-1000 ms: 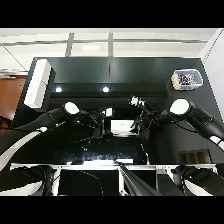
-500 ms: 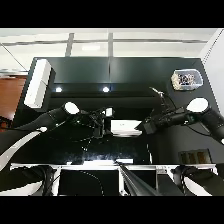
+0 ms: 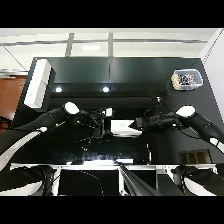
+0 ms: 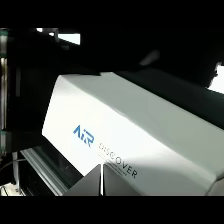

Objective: Fold the box and place the chain.

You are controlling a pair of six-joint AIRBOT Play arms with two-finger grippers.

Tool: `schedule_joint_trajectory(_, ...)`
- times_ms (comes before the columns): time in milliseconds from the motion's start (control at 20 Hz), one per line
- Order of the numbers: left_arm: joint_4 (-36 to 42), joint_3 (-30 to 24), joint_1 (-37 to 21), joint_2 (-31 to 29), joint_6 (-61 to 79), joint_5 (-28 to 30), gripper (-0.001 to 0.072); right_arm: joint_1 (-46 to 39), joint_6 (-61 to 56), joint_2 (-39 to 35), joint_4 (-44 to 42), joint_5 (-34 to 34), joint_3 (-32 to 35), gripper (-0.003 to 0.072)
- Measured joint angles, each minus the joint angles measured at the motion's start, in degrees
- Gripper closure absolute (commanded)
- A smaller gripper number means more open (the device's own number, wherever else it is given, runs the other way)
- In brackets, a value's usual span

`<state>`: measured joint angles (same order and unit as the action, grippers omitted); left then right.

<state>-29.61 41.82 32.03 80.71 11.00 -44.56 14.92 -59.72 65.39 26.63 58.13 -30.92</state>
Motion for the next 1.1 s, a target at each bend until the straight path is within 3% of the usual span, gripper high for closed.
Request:
schedule_joint_trajectory(650, -0.2, 0.1, 0.0, 0.0, 0.0, 0.0, 0.0298, -1.3, 0.3, 1.2, 2.4, 0.0, -0.6, 0.0646)
schedule_joint_trajectory(700, -0.5, 0.2, -0.1, -0.2, -0.3, 0.0, 0.0233, -2.5, 1.1, 0.2, 3.0, 1.0, -1.5, 0.0646)
schedule_joint_trajectory(750, -1.2, 0.3, -0.3, -0.5, -0.9, -0.2, 0.0008, -4.0, 1.6, -1.2, 2.3, 3.0, -2.6, 0.0646)
schedule_joint_trajectory(1100, -8.7, 1.1, -4.4, -8.5, -12.4, -3.3, -0.0008, -22.1, 3.0, -12.2, 3.1, 12.8, -7.7, 0.0646)
